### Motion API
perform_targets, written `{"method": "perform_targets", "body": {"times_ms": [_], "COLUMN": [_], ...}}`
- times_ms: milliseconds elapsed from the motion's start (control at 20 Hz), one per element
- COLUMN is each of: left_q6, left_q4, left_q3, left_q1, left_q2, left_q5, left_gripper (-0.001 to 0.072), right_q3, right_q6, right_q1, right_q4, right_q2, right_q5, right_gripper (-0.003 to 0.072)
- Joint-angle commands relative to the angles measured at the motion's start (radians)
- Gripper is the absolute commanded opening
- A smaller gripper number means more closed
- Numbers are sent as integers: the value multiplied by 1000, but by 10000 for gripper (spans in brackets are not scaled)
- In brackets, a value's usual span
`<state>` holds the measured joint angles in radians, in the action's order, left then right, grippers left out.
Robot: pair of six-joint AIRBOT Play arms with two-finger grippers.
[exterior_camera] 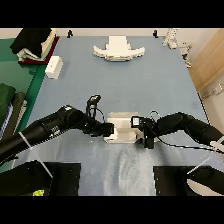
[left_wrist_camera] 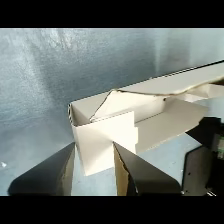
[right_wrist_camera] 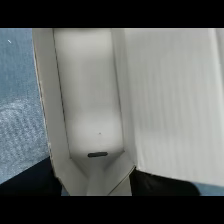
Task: Fold the box.
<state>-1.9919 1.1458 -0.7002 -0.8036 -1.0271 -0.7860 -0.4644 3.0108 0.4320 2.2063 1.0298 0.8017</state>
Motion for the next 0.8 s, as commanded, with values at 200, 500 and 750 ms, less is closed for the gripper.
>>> {"method": "perform_targets", "body": {"times_ms": [200, 500, 750], "left_q6": [-336, -383, -397], "left_q4": [249, 253, 274], "left_q3": [-229, -290, -354], "left_q1": [-132, -169, -169], "left_q2": [-188, -296, -370], "left_q5": [-269, -310, -338], "left_gripper": [346, 346, 345], "right_q3": [0, 0, 0], "right_q6": [0, 0, 0], "right_q1": [0, 0, 0], "right_q4": [0, 0, 0], "right_q2": [-1, -1, -1], "right_q5": [0, 0, 0], "right_gripper": [512, 512, 512]}}
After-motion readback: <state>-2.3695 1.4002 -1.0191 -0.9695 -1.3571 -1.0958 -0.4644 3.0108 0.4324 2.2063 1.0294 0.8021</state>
